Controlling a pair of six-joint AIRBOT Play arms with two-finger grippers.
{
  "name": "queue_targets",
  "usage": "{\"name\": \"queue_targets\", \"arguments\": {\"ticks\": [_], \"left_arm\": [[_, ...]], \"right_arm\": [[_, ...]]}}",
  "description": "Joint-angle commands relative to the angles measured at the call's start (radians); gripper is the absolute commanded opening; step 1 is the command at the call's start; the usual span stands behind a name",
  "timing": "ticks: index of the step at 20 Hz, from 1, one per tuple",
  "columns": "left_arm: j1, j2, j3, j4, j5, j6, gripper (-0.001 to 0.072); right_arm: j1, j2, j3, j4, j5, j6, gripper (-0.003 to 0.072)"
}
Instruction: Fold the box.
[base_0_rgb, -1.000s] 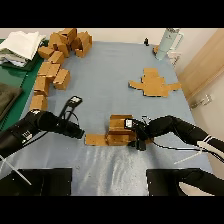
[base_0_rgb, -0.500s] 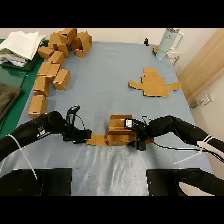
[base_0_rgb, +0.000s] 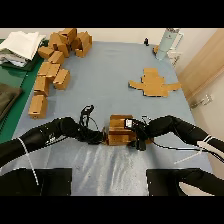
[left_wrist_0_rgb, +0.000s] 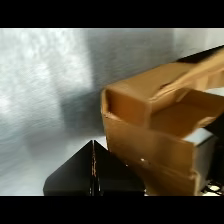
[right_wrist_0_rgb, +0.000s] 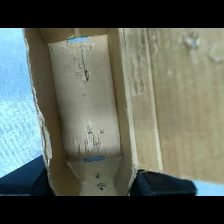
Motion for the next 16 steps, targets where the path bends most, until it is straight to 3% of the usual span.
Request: {"name": "queue_targets", "arguments": {"ticks": [1, 5, 6, 7, 11, 12, 13, 16], "left_arm": [[-0.018, 0.036, 0.041, 0.031, 0.013, -0.047, 0.0009], [-0.017, 0.039, 0.052, 0.089, 0.001, -0.106, 0.0026], [-0.012, 0.039, 0.052, 0.093, -0.006, -0.106, 0.0241], [-0.001, 0.039, 0.052, 0.096, -0.021, -0.106, 0.0288], [0.057, 0.039, 0.062, 0.095, -0.101, -0.11, 0.0284], [0.062, 0.039, 0.072, 0.093, -0.11, -0.11, 0.0309], [0.06, 0.039, 0.086, 0.091, -0.109, -0.107, 0.0401], [0.059, 0.039, 0.105, 0.069, -0.105, -0.105, 0.0427]], "right_arm": [[0.001, 0.001, 0.0, 0.0, 0.0, 0.0, 0.0572], [0.001, 0.001, 0.0, 0.0, 0.0, 0.0, 0.0572], [0.001, 0.001, 0.0, 0.0, 0.0, 0.0, 0.0572], [0.001, 0.001, 0.0, 0.0, 0.0, 0.0, 0.0572], [0.001, 0.001, 0.0, 0.0, 0.0, 0.0, 0.0571], [0.001, 0.001, 0.0, 0.0, 0.0, 0.0, 0.0571], [0.001, 0.001, 0.0, 0.0, 0.0, 0.0, 0.0571], [0.001, 0.001, 0.0, 0.0, 0.0, 0.0, 0.0572]]}}
